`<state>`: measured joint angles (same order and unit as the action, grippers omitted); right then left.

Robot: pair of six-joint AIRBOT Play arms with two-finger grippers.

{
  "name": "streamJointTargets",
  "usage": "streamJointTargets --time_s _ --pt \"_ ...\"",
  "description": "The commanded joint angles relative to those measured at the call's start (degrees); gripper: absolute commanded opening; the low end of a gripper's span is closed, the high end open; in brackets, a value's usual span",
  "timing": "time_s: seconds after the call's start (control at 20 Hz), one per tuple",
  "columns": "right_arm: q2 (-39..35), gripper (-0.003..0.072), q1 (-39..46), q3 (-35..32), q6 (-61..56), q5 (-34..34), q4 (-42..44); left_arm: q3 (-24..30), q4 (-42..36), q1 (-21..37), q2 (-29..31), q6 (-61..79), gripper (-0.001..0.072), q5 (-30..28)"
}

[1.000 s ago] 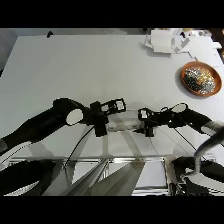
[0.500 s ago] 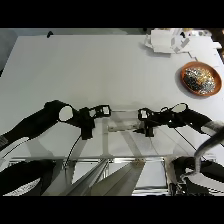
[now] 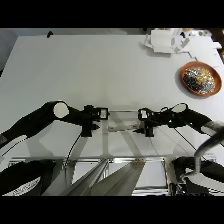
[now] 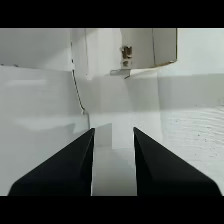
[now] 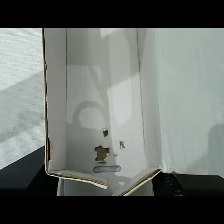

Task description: Fold the box and place the chain.

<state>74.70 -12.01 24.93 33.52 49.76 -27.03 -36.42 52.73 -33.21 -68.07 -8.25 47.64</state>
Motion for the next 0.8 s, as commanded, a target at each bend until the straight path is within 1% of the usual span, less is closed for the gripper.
streamJointTargets --time_s 0.0,0.25,0.55,0.75 --pt "-0.1 0.0338 0.0 0.0 0.0 0.2 0.0 0.0 -3.1 0.8 -1.5 6.3 0.0274 -0.9" --pt "0.0 0.0338 0.0 0.0 0.0 0.2 0.0 0.1 -4.3 0.2 -2.6 14.6 0.0269 -0.7" --pt "0.0 0.0338 0.0 0.0 0.0 0.2 0.0 0.1 -4.6 -0.2 -2.6 14.6 0.0270 -1.2" --pt "0.0 0.0338 0.0 0.0 0.0 0.2 0.0 0.1 -8.1 -2.6 -2.6 14.3 0.0270 -3.4"
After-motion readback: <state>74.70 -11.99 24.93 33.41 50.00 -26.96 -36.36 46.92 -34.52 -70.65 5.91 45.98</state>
